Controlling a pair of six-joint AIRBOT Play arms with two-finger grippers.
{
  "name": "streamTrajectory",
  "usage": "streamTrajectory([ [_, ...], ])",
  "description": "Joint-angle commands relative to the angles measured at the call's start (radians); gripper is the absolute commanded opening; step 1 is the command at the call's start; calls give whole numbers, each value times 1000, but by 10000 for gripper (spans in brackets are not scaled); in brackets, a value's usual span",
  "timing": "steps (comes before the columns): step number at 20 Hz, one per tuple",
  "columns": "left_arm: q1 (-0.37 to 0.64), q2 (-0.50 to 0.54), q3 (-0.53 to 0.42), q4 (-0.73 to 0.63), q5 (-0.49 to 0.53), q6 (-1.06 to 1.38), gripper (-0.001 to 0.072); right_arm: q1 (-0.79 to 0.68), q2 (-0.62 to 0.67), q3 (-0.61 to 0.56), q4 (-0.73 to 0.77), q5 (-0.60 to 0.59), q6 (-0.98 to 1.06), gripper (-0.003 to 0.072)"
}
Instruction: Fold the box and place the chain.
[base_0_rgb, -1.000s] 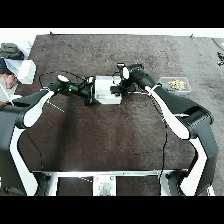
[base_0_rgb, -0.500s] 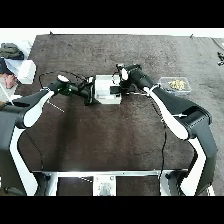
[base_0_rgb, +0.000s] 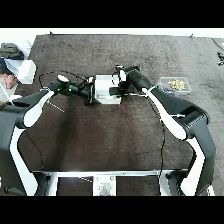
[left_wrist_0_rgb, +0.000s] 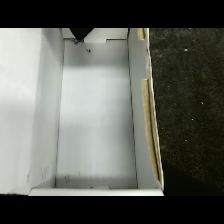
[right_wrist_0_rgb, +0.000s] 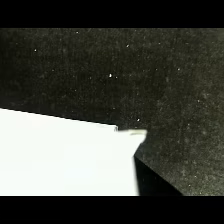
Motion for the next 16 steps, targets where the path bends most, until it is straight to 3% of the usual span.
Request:
streamTrajectory([
  [1,0,0,0,0,0,0,411,2,-2,0,-15,1,23,103],
  [2,0,0,0,0,0,0,411,2,-2,1,-16,1,23,48],
  [7,0,0,0,0,0,0,411,2,1,1,-37,-2,34,71],
  [9,0,0,0,0,0,0,411,2,18,0,-39,-14,33,342],
  [12,0,0,0,0,0,0,411,2,56,0,-45,-14,18,344],
  [14,0,0,0,0,0,0,411,1,72,0,-45,2,13,594],
  [16,0,0,0,0,0,0,411,1,87,0,-44,27,-11,592],
])
